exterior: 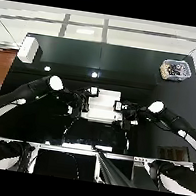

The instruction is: Fold the box and place the chain.

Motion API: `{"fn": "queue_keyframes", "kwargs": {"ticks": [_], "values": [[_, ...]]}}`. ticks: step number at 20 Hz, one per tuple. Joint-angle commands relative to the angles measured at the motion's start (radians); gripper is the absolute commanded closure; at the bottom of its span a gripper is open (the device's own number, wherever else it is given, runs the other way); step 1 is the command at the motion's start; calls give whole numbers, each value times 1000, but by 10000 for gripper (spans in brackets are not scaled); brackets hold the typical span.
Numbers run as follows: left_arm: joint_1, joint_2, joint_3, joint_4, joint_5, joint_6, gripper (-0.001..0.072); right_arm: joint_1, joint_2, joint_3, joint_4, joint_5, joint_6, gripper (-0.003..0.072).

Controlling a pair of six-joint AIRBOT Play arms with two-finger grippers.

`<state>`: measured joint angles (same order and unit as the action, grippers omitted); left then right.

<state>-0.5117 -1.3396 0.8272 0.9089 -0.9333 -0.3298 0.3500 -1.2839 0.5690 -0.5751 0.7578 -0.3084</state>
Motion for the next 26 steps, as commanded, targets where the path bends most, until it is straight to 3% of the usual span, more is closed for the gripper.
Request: {"fn": "queue_keyframes", "kwargs": {"ticks": [1, 3, 7, 10, 13, 19, 22, 26], "values": [[22, 108, 14, 349, -21, -463, 681, 1, -1, 0, 0, 0, 2, 486], [75, 192, 14, 439, -46, -673, 681, 1, -1, 0, 0, 0, 2, 486], [280, 262, -52, 354, -143, -972, 680, 1, -1, 0, 0, 0, 2, 486], [463, 247, -188, 84, -190, -1050, 679, 1, -1, 0, 0, 0, 2, 486], [571, 187, -322, -243, -199, -891, 680, 1, -1, 0, 0, 0, 2, 486], [482, 48, -329, -296, -68, -848, 681, 1, -1, 0, 0, 0, 2, 486], [404, -8, -295, -320, -68, -834, 680, 1, -1, 0, 0, 0, 2, 486], [346, -50, -224, -356, -140, -761, 676, 1, -1, 0, 0, 0, 2, 486]]}}
